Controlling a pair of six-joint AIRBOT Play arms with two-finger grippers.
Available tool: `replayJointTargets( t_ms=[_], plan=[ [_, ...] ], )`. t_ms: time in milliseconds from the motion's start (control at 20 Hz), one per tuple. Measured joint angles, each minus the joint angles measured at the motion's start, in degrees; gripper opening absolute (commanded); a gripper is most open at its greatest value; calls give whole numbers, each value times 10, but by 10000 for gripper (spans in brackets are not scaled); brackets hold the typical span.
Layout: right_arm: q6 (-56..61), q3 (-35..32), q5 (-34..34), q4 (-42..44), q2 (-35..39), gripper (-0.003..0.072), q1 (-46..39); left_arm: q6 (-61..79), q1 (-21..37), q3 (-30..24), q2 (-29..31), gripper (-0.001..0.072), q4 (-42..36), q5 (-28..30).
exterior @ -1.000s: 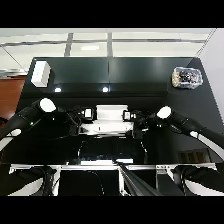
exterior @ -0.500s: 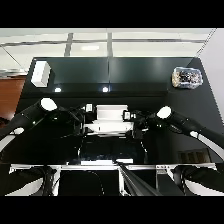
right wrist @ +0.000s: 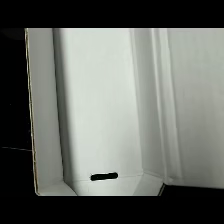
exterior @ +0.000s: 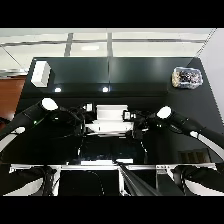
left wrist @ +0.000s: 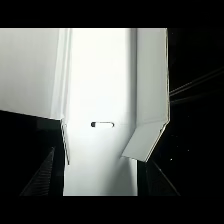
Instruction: Fold the box and place the chain.
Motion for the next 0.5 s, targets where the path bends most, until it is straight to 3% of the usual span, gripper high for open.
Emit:
replayJointTargets(
  t_ms=[50,150,200,250,500],
  plan=[
    [0,0,0,0,0,178,0,0,0,0,-1,573,-2,0],
    [0,0,0,0,0,177,0,-1,-2,0,-4,326,-6,2],
    [0,0,0,0,0,178,0,-1,-3,0,-6,258,-7,2],
    [0,0,0,0,0,177,0,-1,-5,0,-7,221,-8,2],
    [0,0,0,0,0,178,0,-1,-12,0,-9,219,-11,5]
  ],
)
